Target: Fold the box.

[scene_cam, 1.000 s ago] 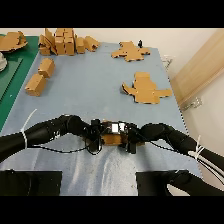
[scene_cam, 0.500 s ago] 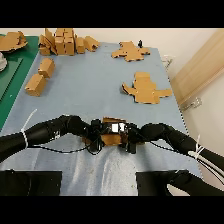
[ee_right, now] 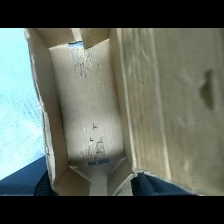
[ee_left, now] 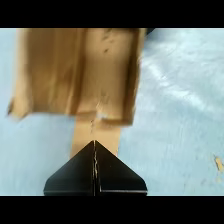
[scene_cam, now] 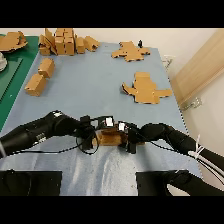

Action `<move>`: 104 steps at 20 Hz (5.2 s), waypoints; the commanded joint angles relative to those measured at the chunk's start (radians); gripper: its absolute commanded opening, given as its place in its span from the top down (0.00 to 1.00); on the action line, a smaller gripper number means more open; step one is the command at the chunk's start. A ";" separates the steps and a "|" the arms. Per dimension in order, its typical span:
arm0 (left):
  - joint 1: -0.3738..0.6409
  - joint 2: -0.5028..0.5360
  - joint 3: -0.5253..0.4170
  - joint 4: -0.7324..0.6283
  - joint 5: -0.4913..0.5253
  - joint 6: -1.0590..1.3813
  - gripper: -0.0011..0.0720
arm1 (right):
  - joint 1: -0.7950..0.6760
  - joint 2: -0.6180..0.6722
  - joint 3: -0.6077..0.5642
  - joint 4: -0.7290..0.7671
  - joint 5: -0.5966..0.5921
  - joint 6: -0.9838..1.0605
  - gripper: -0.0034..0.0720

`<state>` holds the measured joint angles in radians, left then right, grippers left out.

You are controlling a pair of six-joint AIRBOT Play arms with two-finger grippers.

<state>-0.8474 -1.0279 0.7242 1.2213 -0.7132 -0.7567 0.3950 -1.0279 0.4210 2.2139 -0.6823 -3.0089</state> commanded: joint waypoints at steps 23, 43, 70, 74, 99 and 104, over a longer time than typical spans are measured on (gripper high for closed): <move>0.268 -0.052 -0.178 -0.383 0.025 -0.855 0.97 | 0.000 0.001 0.000 0.000 0.000 -0.002 0.30; 0.267 -0.076 -0.177 -0.824 -0.051 -0.533 0.97 | 0.000 0.001 0.000 0.000 0.000 -0.002 0.30; -0.019 -0.130 0.102 -0.074 -0.014 -1.260 0.97 | 0.000 0.001 0.000 -0.001 0.000 -0.002 0.30; -0.019 -0.129 0.102 -0.077 -0.034 -1.256 0.97 | 0.000 0.001 0.000 -0.001 0.000 -0.002 0.30; -0.019 -0.149 0.153 -0.017 -0.104 -1.256 0.64 | 0.000 0.001 0.000 0.000 0.000 -0.002 0.30; -0.019 -0.149 0.153 -0.021 -0.107 -1.260 0.15 | 0.000 0.001 0.000 -0.001 0.000 -0.002 0.30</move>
<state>-0.8665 -1.1763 0.8764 1.2015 -0.8185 -2.0144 0.3950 -1.0279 0.4210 2.2131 -0.6823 -3.0112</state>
